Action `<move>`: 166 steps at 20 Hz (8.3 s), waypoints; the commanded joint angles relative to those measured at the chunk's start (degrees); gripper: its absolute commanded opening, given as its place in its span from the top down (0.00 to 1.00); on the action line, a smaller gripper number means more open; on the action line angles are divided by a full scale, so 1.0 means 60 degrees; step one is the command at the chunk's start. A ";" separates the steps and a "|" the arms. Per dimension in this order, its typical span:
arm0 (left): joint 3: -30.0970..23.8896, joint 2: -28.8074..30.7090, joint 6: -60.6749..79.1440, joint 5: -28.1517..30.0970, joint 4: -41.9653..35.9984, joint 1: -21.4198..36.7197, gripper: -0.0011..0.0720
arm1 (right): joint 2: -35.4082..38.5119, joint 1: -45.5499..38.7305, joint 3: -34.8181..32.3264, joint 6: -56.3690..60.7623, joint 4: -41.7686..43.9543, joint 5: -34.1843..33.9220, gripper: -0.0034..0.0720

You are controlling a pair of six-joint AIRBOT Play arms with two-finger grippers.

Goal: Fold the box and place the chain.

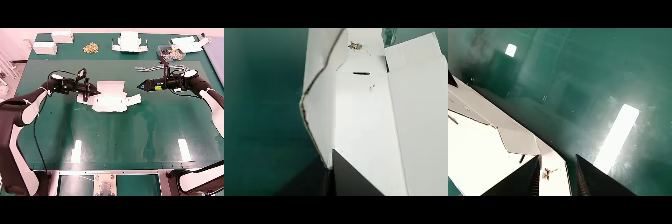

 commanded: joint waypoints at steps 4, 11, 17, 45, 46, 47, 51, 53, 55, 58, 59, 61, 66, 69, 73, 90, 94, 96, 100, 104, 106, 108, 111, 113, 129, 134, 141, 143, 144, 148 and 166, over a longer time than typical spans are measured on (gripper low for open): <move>-0.0244 0.0004 0.0404 0.0066 -0.0117 0.0004 0.97 | 0.0007 0.0011 -0.0004 0.0004 0.0000 0.0004 0.58; -0.0240 0.0007 0.0397 0.0080 -0.0117 0.0007 0.96 | 0.0015 0.0000 -0.0004 0.0000 -0.0004 0.0149 0.58; -0.0240 0.0007 0.0401 0.0178 -0.0117 0.0015 0.96 | 0.0317 0.0011 -0.0004 0.0036 -0.0022 0.0834 0.59; -0.0240 0.0007 0.0401 0.0175 -0.0120 0.0015 0.96 | 0.2973 0.4317 -0.4444 -0.8528 -0.1537 -0.4827 0.25; -0.0240 0.0007 0.0401 0.0175 -0.0120 0.0015 0.96 | 0.2896 0.4375 -0.4444 -0.8837 -0.1534 -0.5042 0.25; -0.0240 0.0007 0.0401 0.0175 -0.0120 0.0015 0.96 | 0.2860 0.4393 -0.4444 -0.8998 -0.1519 -0.5162 0.25; -0.0240 0.0007 0.0401 0.0175 -0.0120 0.0015 0.96 | 0.2776 0.4419 -0.4444 -0.9001 -0.1504 -0.5286 0.25; -0.0240 0.0007 0.0401 0.0175 -0.0120 0.0015 0.96 | 0.2637 0.4473 -0.4444 -0.9001 -0.1504 -0.5563 0.25; -0.0240 0.0007 0.0401 0.0175 -0.0120 0.0015 0.96 | 0.2473 0.4513 -0.4444 -0.8998 -0.1464 -0.6051 0.25; -0.0240 0.0007 0.0401 0.0175 -0.0120 0.0015 0.96 | 0.2488 0.4513 -0.4346 -0.8998 -0.1016 -0.6721 0.25; -0.0240 0.0007 0.0401 0.0175 -0.0120 0.0015 0.96 | 0.2488 0.4510 -0.4262 -0.8994 -0.0914 -0.6714 0.25; -0.0240 0.0007 0.0401 0.0175 -0.0120 0.0015 0.96 | 0.2495 0.4513 -0.4124 -0.8990 -0.0922 -0.6670 0.25; -0.0240 0.0007 0.0401 0.0175 -0.0120 0.0015 0.96 | 0.2754 0.4408 -0.4000 -0.8998 -0.0922 -0.6641 0.25; -0.0240 0.0007 0.0401 0.0175 -0.0120 0.0015 0.96 | 0.2685 0.4007 -0.3825 -0.9154 -0.0619 -0.5931 0.20; -0.0240 0.0007 0.0397 0.0168 -0.0120 0.0015 0.96 | 0.2506 0.3297 -0.3585 -1.0189 0.0463 -0.5085 0.14; -0.0240 0.0007 0.0401 0.0175 -0.0120 0.0015 0.96 | 0.0040 0.1982 -0.1206 -1.1511 0.1494 -0.0969 0.06; -0.0240 0.0007 0.0401 0.0175 -0.0120 0.0015 0.96 | -0.0470 0.1956 -0.0816 -1.1748 0.1461 -0.0659 0.06; -0.0240 0.0007 0.0401 0.0178 -0.0120 0.0015 0.96 | -0.0736 0.1923 -0.0627 -1.1744 0.1424 -0.0302 0.06; -0.0240 0.0007 0.0401 0.0182 -0.0120 0.0015 0.96 | -0.0885 0.1909 -0.0554 -1.1974 0.1432 0.0149 0.06; -0.0240 0.0007 0.0401 0.0182 -0.0120 0.0015 0.96 | -0.0933 0.1909 -0.0532 -1.1999 0.1432 0.0302 0.06; -0.0240 0.0007 0.0401 0.0186 -0.0120 0.0015 0.96 | -0.1060 0.1909 -0.0433 -1.1999 0.1428 0.0306 0.07; -0.0240 0.0007 0.0401 0.0182 -0.0120 0.0015 0.96 | -0.1286 0.1912 -0.0200 -1.1996 0.1432 0.0437 0.06; -0.0240 0.0007 0.0401 0.0182 -0.0120 0.0015 0.96 | -0.1698 0.1912 0.0295 -1.1908 0.1432 0.0827 0.06; -0.0240 0.0007 0.0401 0.0182 -0.0120 0.0015 0.96 | -0.1840 0.1912 0.0499 -1.1883 0.1395 0.0841 0.06; -0.0240 0.0007 0.0401 0.0186 -0.0120 0.0015 0.96 | -0.2317 0.1993 0.1111 -1.1457 0.0958 0.1399 0.07; -0.0240 0.0007 0.0401 0.0186 -0.0117 0.0015 0.96 | -0.2488 0.2091 0.1220 -1.1336 0.0663 0.1413 0.07; -0.0240 0.0007 0.0401 0.0186 -0.0120 0.0015 0.96 | -0.2543 0.2091 0.1330 -1.1311 0.0630 0.1406 0.09; -0.0240 0.0007 0.0401 0.0186 -0.0120 0.0015 0.96 | -0.2557 0.2091 0.1348 -1.1311 0.0634 0.1406 0.09; -0.0240 0.0007 0.0401 0.0189 -0.0120 0.0015 0.96 | -0.2557 0.2091 0.1348 -1.1307 0.0627 0.1410 0.09; -0.0240 0.0007 0.0401 0.0189 -0.0120 0.0015 0.96 | -0.2561 0.2091 0.1348 -1.1315 0.0594 0.1406 0.09; -0.0240 0.0007 0.0401 0.0251 -0.0120 0.0015 0.96 | -0.2597 0.2091 0.1355 -1.1315 0.0423 0.1464 0.20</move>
